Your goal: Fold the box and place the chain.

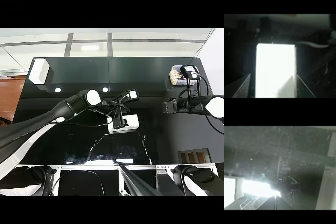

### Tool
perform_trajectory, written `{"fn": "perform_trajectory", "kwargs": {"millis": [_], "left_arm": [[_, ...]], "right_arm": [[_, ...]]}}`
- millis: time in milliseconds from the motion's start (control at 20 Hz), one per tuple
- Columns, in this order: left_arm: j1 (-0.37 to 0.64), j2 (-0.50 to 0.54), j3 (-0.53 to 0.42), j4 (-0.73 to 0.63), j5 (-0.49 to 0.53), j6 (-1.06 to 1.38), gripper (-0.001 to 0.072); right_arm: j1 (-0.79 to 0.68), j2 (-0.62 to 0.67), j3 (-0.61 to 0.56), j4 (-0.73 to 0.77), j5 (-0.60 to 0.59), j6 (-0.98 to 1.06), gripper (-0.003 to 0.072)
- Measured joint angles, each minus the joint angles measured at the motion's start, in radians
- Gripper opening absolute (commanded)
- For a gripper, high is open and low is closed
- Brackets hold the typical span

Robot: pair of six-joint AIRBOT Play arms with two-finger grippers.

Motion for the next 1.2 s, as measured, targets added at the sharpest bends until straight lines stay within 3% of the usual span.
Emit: {"fn": "perform_trajectory", "kwargs": {"millis": [500,850,950,1050,1200], "left_arm": [[-0.008,-0.028,0.002,0.011,-0.07,-0.03,0.0714],[-0.067,-0.066,0.002,0.087,-0.02,-0.024,0.0698],[-0.078,-0.073,0.002,0.102,-0.001,-0.028,0.0386],[-0.071,-0.069,0.002,0.121,-0.006,-0.058,0.0332],[-0.009,-0.033,0.002,0.192,-0.074,-0.172,0.0331]], "right_arm": [[0.0,0.0,0.0,0.0,0.0,0.0,0.0014],[0.0,0.0,0.0,0.0,0.001,0.0,0.0014],[0.0,0.0,0.0,0.0,0.005,0.0,0.0014],[0.0,0.0,0.0,0.0,0.012,0.0,0.0014],[0.0,0.0,0.0,0.0,0.027,0.0,0.0014]]}}
